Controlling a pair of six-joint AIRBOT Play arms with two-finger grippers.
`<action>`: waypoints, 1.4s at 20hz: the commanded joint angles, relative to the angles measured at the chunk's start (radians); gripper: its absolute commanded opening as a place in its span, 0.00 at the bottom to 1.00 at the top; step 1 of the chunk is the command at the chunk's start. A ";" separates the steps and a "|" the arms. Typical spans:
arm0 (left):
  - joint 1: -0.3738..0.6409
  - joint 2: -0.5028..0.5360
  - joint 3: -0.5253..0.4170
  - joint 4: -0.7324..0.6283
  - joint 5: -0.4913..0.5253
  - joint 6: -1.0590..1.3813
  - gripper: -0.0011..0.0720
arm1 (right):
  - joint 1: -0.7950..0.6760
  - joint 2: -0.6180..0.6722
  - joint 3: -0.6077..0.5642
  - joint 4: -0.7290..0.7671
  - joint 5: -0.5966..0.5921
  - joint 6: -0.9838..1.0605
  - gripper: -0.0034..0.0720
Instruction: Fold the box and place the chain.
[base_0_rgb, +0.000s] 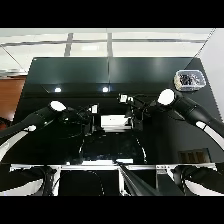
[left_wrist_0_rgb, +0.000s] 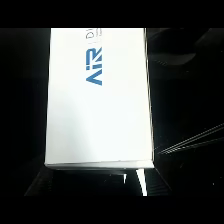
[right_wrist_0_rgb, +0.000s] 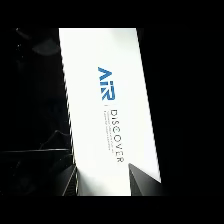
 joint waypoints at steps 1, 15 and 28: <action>0.000 0.000 0.001 0.000 0.000 0.000 0.65 | 0.007 -0.001 -0.003 -0.020 -0.010 0.013 0.55; 0.000 0.000 0.001 0.000 0.000 0.000 0.65 | -0.166 0.110 -0.023 0.111 -0.013 0.740 0.06; -0.001 0.000 0.001 0.000 0.000 0.000 0.65 | -0.082 -0.068 -0.182 0.576 -0.059 0.673 0.06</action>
